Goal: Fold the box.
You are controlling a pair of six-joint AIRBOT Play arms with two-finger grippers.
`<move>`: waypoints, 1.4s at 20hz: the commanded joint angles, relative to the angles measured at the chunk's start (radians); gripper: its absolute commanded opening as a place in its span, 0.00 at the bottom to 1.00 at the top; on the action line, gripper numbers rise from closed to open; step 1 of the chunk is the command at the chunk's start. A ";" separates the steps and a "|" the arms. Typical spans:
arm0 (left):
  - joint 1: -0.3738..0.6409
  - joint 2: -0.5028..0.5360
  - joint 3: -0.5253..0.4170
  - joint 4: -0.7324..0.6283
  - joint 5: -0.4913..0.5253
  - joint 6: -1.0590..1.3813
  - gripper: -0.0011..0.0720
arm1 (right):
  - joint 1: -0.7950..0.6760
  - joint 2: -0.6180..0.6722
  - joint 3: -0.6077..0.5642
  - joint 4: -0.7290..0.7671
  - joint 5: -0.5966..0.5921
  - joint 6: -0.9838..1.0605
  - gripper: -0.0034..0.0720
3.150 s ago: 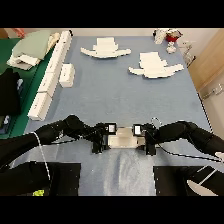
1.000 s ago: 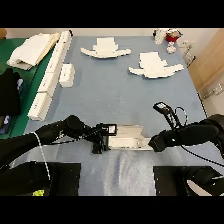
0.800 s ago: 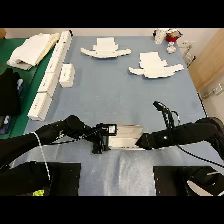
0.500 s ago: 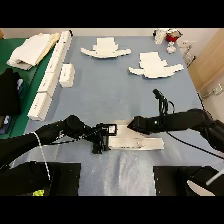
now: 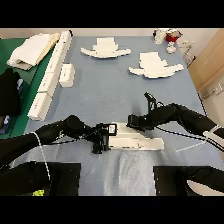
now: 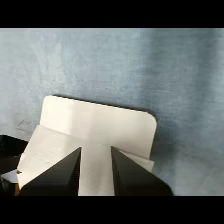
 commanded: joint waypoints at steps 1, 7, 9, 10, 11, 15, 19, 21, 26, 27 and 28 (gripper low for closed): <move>0.000 0.000 0.000 0.001 -0.001 0.002 0.62 | 0.000 -0.022 0.015 -0.004 0.003 -0.058 0.44; 0.000 0.000 0.000 0.001 -0.001 0.003 0.62 | 0.000 0.175 0.097 -0.118 -0.116 -0.215 0.44; 0.000 0.000 0.000 0.001 0.000 0.002 0.62 | 0.000 0.273 0.098 -0.219 -0.228 -0.261 0.44; 0.000 0.000 0.000 0.001 0.000 0.002 0.62 | 0.000 0.318 0.094 -0.284 -0.311 -0.282 0.44; 0.000 0.000 0.000 0.001 -0.001 0.003 0.62 | 0.000 0.362 0.079 -0.337 -0.399 -0.319 0.44; 0.000 0.000 0.000 0.001 0.000 0.003 0.62 | 0.000 0.533 -0.085 -0.368 -0.552 -0.640 0.64; 0.000 0.000 0.000 0.001 -0.001 0.002 0.62 | 0.001 0.551 -0.216 -0.381 -0.443 -0.952 0.88; 0.000 0.000 0.000 0.001 -0.001 0.002 0.62 | 0.008 0.523 -0.249 -0.380 -0.314 -1.054 1.00; 0.000 0.000 0.000 0.001 -0.001 0.003 0.62 | 0.089 0.463 -0.255 -0.363 -0.140 -1.259 1.00; 0.000 0.000 0.000 0.001 0.000 0.002 0.62 | 0.098 0.459 -0.255 -0.363 -0.124 -1.268 1.00; 0.000 0.000 0.000 0.001 0.000 0.003 0.62 | 0.109 0.458 -0.255 -0.364 -0.116 -1.268 0.97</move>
